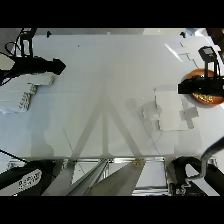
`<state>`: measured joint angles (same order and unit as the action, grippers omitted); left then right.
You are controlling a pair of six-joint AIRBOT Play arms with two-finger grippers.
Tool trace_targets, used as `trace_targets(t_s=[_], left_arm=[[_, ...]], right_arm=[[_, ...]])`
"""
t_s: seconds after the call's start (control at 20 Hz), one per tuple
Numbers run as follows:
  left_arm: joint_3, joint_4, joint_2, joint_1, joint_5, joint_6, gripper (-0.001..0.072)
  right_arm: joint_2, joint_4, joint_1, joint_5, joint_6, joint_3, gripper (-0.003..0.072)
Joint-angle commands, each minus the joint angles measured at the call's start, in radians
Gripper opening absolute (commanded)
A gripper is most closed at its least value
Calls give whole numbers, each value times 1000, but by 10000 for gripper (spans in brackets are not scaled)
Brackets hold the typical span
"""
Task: Fold the box and place the chain.
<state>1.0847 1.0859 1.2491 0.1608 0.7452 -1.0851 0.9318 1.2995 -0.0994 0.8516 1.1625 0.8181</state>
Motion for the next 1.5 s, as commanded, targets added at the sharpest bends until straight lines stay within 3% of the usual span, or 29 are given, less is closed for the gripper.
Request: trace_targets(t_s=[0.0, 0.25, 0.3, 0.35, 0.4, 0.5, 0.6, 0.75, 1.0, 1.45], left_arm=[[1, 0, 0, 0, 0, 0, 693], [1, 0, 0, 0, 0, 0, 693], [1, 0, 0, 0, 0, 0, 693], [1, 0, 0, 0, 0, 0, 693], [1, 0, 0, 0, 0, 0, 693], [1, 0, 0, 0, 0, 0, 693], [1, 0, 0, 0, 0, 0, 693], [1, 0, 0, 0, 0, 0, 693], [1, 0, 0, 0, 0, 0, 693], [1, 0, 0, 0, 0, 0, 693]], right_arm=[[-1, -2, 0, -7, 0, 1, 17], [-1, -5, 0, 7, 0, 2, 26], [-1, -4, 0, 35, 0, 9, 122], [-1, 8, 0, 78, 1, 21, 288], [-1, 41, 0, 115, 15, 34, 346], [-1, 180, 0, 203, 92, 52, 348], [3, 336, -1, 300, 156, 51, 438], [34, 485, -1, 412, 161, 51, 438], [116, 532, -1, 467, 177, 51, 438], [327, 564, -44, 429, 254, 51, 423]])
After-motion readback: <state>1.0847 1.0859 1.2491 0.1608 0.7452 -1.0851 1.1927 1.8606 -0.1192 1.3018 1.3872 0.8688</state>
